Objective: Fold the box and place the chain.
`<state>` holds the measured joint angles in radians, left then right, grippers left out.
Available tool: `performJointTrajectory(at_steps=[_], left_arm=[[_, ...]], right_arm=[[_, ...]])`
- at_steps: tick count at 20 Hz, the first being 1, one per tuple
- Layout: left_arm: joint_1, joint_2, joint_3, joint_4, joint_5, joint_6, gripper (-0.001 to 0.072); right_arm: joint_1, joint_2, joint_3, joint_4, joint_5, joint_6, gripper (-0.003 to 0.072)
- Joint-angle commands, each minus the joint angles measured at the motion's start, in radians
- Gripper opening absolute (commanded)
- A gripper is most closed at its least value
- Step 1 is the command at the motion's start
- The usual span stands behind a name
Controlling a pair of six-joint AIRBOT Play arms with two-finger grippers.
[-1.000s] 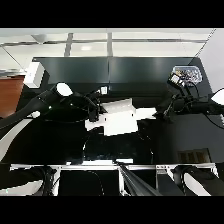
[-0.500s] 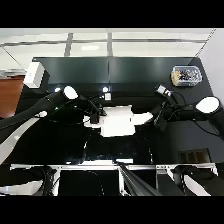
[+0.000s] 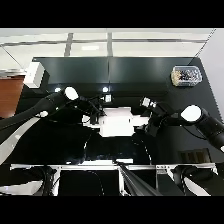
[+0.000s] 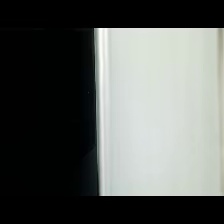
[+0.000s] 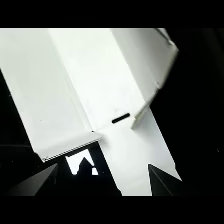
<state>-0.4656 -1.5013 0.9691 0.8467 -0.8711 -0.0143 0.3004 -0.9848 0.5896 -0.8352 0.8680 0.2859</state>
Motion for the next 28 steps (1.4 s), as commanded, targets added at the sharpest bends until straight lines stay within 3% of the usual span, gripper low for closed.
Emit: performJointTrajectory(at_steps=[1,14,28], left_arm=[[-0.01,-0.001,0.0,0.012,-0.015,-0.039,0.0026],[-0.023,-0.001,0.0,0.04,-0.015,-0.072,0.0026],[-0.023,-0.001,0.0,0.039,-0.015,-0.072,0.0027]], right_arm=[[0.056,-0.014,-0.004,-0.026,-0.011,-0.06,0.063],[0.076,-0.069,-0.039,-0.021,0.014,-0.309,0.0627],[0.182,-0.138,-0.039,0.031,-0.162,-0.351,0.0627]])
